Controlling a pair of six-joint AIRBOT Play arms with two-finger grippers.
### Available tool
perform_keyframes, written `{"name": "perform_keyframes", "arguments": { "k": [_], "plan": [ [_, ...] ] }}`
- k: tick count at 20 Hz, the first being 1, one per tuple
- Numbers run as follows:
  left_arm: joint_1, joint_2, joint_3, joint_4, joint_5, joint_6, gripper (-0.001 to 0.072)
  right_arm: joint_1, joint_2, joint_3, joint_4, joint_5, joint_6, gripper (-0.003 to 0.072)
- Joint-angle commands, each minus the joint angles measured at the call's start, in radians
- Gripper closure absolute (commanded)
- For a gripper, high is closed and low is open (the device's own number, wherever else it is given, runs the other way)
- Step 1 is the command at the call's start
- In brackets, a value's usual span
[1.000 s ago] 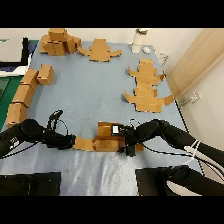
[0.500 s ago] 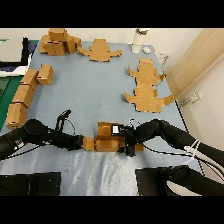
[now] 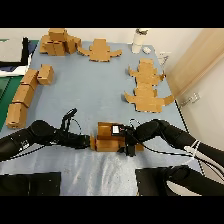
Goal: Fold the box.
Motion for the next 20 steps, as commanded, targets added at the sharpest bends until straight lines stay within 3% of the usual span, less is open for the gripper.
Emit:
{"name": "perform_keyframes", "arguments": {
  "k": [1, 2, 3, 7, 11, 12, 13, 20],
  "plan": [
    [-0.003, -0.001, 0.024, -0.015, 0.011, 0.004, 0.0697, 0.001, 0.001, 0.001, 0.0, 0.0, 0.0, 0.0166],
    [0.0, -0.001, 0.024, -0.015, 0.011, -0.001, 0.0606, 0.001, 0.001, 0.001, 0.0, 0.0, 0.0, 0.0167],
    [-0.001, -0.002, 0.024, -0.016, 0.012, -0.004, 0.0352, 0.001, 0.001, 0.001, 0.0, 0.0, 0.0, 0.0166],
    [-0.001, -0.002, 0.024, -0.014, 0.005, -0.009, 0.0368, 0.001, 0.001, 0.001, 0.0, 0.0, 0.0, 0.0166],
    [-0.001, -0.002, 0.024, -0.023, -0.013, -0.016, 0.034, 0.001, 0.001, 0.001, 0.0, 0.0, 0.0, 0.0167],
    [-0.002, -0.002, 0.024, -0.023, -0.025, -0.016, 0.0208, 0.001, 0.001, 0.001, 0.0, 0.0, 0.0, 0.0166],
    [-0.001, -0.002, 0.024, -0.023, -0.034, -0.014, 0.0164, 0.001, 0.001, 0.001, 0.0, 0.0, 0.0, 0.0166],
    [-0.005, -0.002, 0.024, -0.041, 0.006, -0.016, 0.0164, 0.001, 0.001, 0.001, 0.0, 0.0, 0.0, 0.0166]
  ]
}}
